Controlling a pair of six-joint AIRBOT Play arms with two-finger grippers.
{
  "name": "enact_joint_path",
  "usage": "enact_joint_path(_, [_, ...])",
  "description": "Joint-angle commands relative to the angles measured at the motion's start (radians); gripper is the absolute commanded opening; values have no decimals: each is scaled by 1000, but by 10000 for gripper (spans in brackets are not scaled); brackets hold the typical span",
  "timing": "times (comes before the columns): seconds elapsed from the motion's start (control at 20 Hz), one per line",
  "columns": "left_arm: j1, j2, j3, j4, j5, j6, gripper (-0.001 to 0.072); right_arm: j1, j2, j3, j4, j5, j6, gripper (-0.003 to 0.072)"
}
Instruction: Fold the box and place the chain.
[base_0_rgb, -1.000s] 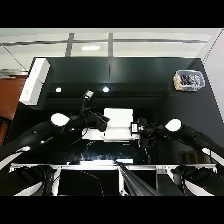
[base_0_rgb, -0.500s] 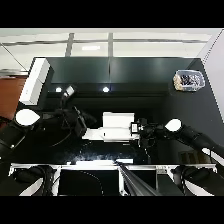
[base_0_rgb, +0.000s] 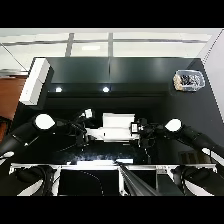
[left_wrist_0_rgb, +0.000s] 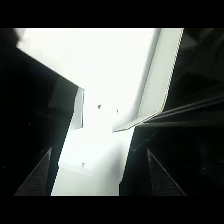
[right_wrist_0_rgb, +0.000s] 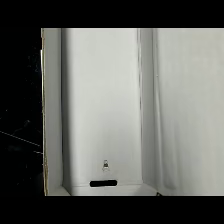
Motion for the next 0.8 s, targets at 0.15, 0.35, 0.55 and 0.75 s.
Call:
enact_joint_path(0.15, [-75,-93,0,-55,125,41,702,1,-1,0,0,0,0,460])
enact_joint_path(0.35, [-119,-121,0,-66,121,43,627,0,-1,0,1,0,1,460])
enact_joint_path(0.55, [-134,-122,0,-93,121,42,483,0,-1,0,3,0,1,460])
enact_joint_path(0.75, [-135,-122,0,-96,134,42,385,0,-1,0,3,0,1,460])
